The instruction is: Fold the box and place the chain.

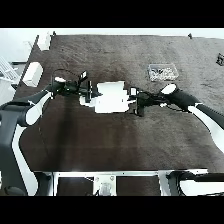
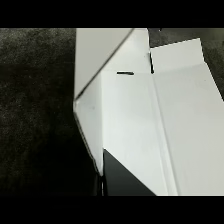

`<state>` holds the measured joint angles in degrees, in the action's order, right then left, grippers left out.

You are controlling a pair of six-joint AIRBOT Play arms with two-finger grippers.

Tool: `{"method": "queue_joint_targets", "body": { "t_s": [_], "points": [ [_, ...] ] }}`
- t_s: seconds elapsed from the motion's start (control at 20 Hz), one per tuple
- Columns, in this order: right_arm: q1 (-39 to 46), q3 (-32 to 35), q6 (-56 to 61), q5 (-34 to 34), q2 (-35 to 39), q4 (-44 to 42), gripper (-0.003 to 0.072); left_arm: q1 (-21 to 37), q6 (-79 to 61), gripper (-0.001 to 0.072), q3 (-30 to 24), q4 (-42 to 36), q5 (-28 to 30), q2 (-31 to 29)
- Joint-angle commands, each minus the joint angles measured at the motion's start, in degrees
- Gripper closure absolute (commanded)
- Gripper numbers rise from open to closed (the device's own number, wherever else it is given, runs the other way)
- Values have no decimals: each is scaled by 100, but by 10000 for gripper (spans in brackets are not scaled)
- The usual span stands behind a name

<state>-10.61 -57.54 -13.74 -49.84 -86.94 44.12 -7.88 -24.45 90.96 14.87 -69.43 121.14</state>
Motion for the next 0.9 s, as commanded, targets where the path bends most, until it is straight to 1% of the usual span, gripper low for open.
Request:
{"method": "queue_joint_targets", "body": {
  "t_s": [0.0, 0.15, 0.35, 0.5, 0.85],
  "points": [
    [-219, 0, -136, 153, -2, 236, -24, -2, 0, 688, 7, -31, -2, 2],
    [-289, 0, -138, 212, -68, 177, -24, -2, 0, 687, 7, -31, 0, 2],
    [-295, 0, -155, 507, -273, -409, -24, -2, 0, 687, 7, -31, -2, 2],
    [-295, 0, -155, 706, -420, -470, -24, -2, 0, 688, 7, -31, 0, 2],
    [-291, -37, -153, 1093, -424, -485, -24, -2, 0, 688, 7, -31, -2, 2]
  ]
}}
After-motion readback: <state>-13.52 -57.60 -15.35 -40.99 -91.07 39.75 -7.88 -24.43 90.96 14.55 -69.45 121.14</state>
